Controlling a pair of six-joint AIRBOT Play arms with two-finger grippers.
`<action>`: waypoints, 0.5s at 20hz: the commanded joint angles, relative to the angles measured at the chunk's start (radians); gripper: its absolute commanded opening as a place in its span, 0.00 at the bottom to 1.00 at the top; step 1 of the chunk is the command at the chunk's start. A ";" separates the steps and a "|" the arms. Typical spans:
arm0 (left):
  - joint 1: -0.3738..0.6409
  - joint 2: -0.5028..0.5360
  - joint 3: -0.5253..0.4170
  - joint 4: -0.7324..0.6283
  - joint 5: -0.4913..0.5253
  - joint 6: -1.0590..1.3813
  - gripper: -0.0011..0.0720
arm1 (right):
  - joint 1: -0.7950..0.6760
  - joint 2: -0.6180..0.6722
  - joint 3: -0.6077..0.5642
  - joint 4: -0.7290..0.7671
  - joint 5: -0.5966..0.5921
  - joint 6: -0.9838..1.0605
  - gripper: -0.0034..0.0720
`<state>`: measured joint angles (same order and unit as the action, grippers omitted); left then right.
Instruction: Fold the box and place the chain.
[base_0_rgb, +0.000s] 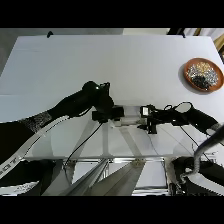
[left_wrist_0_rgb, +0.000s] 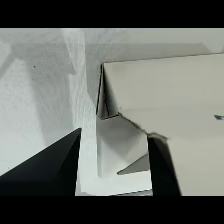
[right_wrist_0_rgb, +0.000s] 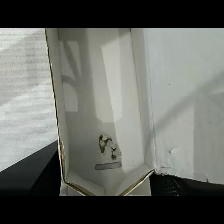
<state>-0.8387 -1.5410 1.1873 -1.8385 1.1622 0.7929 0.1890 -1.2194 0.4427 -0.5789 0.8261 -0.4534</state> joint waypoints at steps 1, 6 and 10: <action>-0.018 -0.021 0.006 0.017 0.007 -0.008 0.63 | 0.000 0.001 0.000 0.000 0.000 0.000 0.57; -0.040 -0.069 0.006 0.016 -0.007 -0.008 0.60 | 0.000 0.001 0.000 0.000 0.000 0.000 0.57; -0.044 -0.086 0.006 0.014 -0.039 -0.009 0.54 | 0.000 0.001 0.000 0.000 0.000 0.000 0.57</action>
<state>-0.8783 -1.6142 1.1919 -1.8259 1.1507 0.7849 0.1890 -1.2194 0.4427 -0.5789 0.8261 -0.4538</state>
